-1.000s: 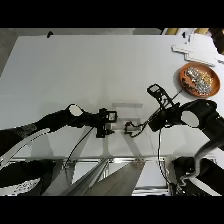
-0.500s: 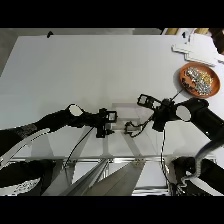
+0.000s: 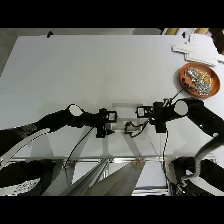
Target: Fold the box and place the chain.
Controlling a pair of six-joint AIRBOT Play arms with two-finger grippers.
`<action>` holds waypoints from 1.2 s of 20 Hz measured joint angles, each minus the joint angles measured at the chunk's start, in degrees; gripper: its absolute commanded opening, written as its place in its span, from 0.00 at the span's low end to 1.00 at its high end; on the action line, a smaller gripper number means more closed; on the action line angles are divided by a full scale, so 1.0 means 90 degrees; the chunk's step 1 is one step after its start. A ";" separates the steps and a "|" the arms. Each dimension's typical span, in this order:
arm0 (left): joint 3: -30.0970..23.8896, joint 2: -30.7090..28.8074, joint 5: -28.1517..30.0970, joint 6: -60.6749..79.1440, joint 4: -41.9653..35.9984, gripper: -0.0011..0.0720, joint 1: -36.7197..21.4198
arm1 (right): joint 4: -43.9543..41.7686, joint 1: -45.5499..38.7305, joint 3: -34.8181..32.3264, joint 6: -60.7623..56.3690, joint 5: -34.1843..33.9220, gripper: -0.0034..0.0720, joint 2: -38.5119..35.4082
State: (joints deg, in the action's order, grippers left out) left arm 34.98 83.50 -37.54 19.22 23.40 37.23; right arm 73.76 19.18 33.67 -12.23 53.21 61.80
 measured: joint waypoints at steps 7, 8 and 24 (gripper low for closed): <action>0.0000 0.0000 0.0000 -0.0002 0.0000 0.31 0.0000 | -0.0073 -0.0019 -0.0070 0.0221 -0.0318 0.28 0.0114; 0.0000 0.0000 0.0000 -0.0002 0.0000 0.31 0.0000 | -0.0075 -0.0019 -0.0073 0.0226 -0.0357 0.28 0.0121; 0.0000 0.0000 0.0000 -0.0002 0.0000 0.31 0.0000 | -0.0097 -0.0022 -0.0199 0.0559 -0.0646 0.09 0.0291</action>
State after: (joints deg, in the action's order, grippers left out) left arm 34.98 83.50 -37.54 19.20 23.40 37.23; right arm 72.88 18.98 31.88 -7.20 47.40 64.42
